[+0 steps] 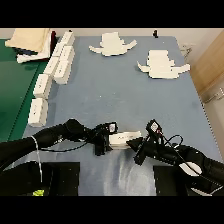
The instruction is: Fold the box.
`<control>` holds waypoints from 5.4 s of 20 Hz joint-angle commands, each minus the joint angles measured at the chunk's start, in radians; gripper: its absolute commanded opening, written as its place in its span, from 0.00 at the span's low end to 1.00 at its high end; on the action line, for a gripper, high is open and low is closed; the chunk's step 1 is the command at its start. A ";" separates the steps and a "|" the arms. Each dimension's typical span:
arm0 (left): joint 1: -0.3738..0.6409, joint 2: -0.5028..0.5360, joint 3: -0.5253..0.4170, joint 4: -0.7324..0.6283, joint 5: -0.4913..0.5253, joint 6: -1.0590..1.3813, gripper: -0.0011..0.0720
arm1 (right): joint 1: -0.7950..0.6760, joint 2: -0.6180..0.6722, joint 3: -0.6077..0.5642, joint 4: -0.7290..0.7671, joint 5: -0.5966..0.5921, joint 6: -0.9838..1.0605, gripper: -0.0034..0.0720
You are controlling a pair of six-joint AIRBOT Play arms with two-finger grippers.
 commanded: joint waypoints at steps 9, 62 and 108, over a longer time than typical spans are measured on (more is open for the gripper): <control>0.000 0.001 0.000 0.000 0.000 0.000 0.64 | 0.004 -0.040 -0.038 0.011 -0.013 0.032 0.05; 0.200 0.165 0.080 0.571 -0.017 -0.953 0.64 | -0.624 -0.343 0.561 -0.677 0.589 0.854 0.05; 0.831 -0.166 0.309 0.814 0.263 -1.287 0.65 | -0.622 -0.353 0.561 -0.663 0.584 0.843 0.05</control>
